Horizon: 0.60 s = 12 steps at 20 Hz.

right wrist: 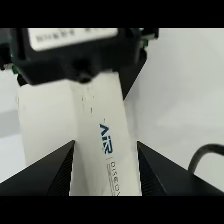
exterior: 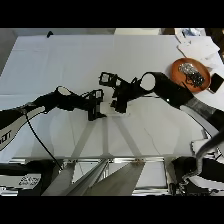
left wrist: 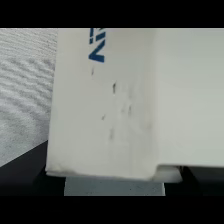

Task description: Fold the box and place the chain.

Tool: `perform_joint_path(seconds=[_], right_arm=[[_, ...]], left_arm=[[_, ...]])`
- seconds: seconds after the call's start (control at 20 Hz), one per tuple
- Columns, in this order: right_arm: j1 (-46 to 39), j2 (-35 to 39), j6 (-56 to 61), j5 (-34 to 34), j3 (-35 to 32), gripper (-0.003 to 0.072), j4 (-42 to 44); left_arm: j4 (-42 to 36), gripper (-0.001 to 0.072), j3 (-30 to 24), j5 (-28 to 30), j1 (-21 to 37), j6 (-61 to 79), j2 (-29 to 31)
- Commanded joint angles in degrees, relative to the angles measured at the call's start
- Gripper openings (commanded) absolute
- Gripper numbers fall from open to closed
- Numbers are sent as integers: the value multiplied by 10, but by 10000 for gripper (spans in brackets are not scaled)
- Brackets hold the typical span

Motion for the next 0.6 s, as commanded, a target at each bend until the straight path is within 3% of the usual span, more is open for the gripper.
perform_joint_path(seconds=[0.0,0.35,0.55], right_arm=[[26,17,-17,-56,-16,437,-13],[43,27,-17,-61,-56,437,-14],[52,29,-17,-104,-79,437,-23]], left_arm=[[0,255,0,0,0,0,0],[0,255,0,0,0,0,0],[0,255,0,0,0,0,0]])
